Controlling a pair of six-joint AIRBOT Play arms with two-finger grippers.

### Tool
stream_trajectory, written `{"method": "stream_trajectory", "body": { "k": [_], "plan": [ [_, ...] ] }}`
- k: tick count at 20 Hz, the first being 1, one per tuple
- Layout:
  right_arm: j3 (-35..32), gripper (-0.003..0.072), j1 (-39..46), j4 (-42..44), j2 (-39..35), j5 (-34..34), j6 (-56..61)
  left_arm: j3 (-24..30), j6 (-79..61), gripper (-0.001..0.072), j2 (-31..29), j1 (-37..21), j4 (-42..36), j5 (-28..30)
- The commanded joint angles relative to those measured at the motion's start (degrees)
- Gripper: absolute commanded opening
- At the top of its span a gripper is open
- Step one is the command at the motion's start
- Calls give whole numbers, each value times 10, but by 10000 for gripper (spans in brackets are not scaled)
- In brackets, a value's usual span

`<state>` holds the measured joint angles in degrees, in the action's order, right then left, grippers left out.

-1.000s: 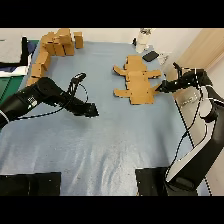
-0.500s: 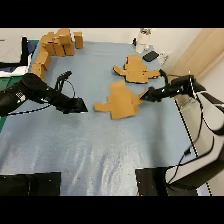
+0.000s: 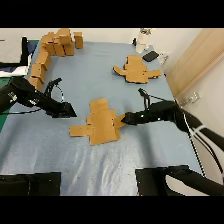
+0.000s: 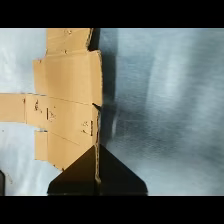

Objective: Fold the box.

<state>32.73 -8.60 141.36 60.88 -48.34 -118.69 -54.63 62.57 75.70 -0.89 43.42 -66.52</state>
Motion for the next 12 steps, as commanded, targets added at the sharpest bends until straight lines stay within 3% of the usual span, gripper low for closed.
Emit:
{"method": "stream_trajectory", "body": {
  "k": [1, 2, 7, 12],
  "plan": [
    [-55, -1, -80, -3, -72, 109, 8, 1, -58, 543, 31, -9, -43, -33],
    [-64, -1, -102, -3, -85, 132, 11, 1, -79, 600, 37, -9, -71, -38],
    [-73, 0, -187, -17, -102, 191, 35, 1, -103, 600, 64, -10, -88, -6],
    [-73, 0, -205, -19, -102, 170, 52, 1, -103, 600, 110, -10, -92, 42]
  ]
}}
